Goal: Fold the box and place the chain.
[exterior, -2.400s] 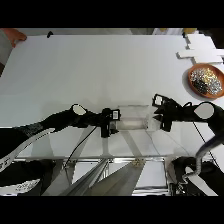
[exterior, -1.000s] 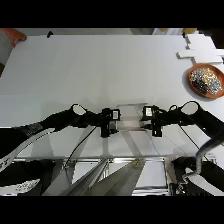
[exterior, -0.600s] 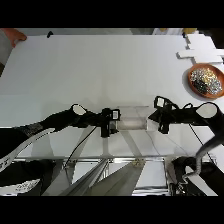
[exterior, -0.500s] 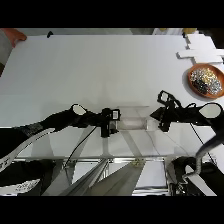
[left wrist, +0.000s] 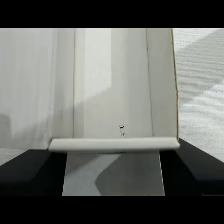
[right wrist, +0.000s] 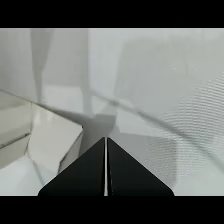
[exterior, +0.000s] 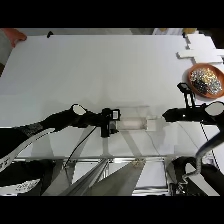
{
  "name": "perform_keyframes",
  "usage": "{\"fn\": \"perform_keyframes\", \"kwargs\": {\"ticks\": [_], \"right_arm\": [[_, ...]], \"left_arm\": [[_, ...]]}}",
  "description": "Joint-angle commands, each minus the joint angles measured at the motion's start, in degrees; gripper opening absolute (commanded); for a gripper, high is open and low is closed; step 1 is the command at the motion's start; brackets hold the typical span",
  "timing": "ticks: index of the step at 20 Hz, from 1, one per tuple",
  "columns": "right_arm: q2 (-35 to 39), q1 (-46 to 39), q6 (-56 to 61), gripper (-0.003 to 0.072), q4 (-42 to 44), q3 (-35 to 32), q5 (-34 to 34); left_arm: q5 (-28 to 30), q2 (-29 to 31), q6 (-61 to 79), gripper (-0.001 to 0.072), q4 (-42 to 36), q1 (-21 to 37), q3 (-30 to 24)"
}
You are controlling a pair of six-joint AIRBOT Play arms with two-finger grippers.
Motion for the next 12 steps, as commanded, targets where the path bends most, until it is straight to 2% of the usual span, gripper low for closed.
{"fn": "perform_keyframes", "kwargs": {"ticks": [1,5,12], "right_arm": [[-4.72,-0.11,7.41,0.0024,-1.51,-0.02,4.81],[-8.55,2.86,8.39,0.0024,0.39,-0.02,7.10],[-7.43,4.15,5.57,0.0026,7.26,-0.02,10.54]], "left_arm": [[0.02,0.04,0.02,0.0333,0.02,-0.02,-0.02],[0.02,0.02,0.02,0.0333,0.02,-0.02,-0.02],[0.02,0.04,0.02,0.0333,0.00,-0.02,-0.02]]}}
